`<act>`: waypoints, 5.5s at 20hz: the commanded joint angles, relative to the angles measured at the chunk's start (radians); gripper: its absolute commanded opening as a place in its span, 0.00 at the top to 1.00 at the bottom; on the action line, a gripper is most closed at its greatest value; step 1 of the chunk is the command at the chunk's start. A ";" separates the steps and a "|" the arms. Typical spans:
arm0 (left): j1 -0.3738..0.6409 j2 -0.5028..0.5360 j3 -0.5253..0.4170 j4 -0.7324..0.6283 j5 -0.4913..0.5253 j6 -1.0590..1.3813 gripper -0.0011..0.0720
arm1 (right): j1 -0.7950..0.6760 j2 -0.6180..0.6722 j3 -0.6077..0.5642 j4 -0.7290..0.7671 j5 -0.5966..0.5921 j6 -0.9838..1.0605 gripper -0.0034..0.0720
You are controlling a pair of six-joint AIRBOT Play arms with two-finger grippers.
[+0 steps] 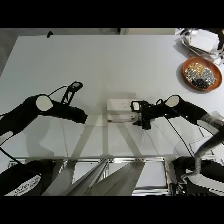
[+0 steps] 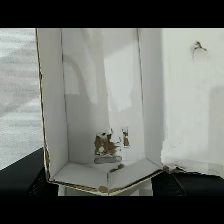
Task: Fold the box and place the chain.
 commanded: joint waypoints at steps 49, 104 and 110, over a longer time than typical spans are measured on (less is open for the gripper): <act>-0.207 -0.106 0.047 -0.242 0.174 -0.087 0.45 | 0.000 0.001 0.001 0.000 0.000 0.000 0.56; -0.507 -0.546 0.602 0.364 -0.280 -1.104 0.98 | 0.000 0.001 0.001 0.000 0.000 0.000 0.56; -0.507 -0.546 0.602 0.366 -0.279 -1.104 0.74 | 0.000 0.001 0.001 0.000 0.000 0.000 0.56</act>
